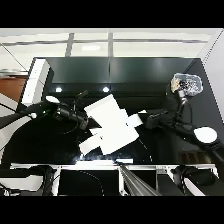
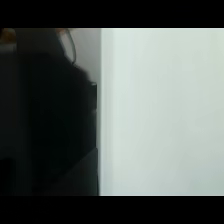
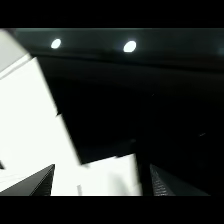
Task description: Fold the box and place the chain.
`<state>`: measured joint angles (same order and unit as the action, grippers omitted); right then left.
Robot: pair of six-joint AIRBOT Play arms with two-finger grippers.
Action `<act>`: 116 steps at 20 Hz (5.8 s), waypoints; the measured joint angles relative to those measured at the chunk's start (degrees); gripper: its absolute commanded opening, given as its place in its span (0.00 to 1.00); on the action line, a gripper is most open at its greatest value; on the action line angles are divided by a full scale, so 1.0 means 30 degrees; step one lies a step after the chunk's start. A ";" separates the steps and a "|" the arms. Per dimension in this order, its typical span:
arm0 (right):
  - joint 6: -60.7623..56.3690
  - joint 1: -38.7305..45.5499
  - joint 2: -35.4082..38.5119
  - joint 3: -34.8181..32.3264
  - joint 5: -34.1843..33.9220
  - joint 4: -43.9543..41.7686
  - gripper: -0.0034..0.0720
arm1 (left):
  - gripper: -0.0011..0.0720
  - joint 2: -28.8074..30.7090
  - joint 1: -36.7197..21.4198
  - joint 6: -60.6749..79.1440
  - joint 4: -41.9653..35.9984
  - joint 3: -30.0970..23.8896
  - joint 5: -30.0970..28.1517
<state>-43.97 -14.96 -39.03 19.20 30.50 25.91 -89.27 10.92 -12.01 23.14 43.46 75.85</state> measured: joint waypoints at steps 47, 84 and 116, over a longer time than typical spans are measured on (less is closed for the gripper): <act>1.2167 -0.5843 -0.5209 0.1574 0.5122 0.8429 0.98 | 0.06 0.1428 0.6142 0.0794 0.8065 0.2965 -0.7584; 1.3457 -0.3650 -0.5406 0.2178 0.1355 0.4240 0.98 | 0.06 0.1574 0.6229 0.0867 0.8174 0.2973 -0.7643; 1.8593 -0.3016 -0.8976 0.2302 0.4481 0.1464 0.98 | 0.06 0.1763 0.6579 0.0911 0.9216 0.2973 -0.7563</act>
<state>11.81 -24.01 -65.95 26.11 43.94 30.30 -83.99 30.65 -9.28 50.78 52.38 53.17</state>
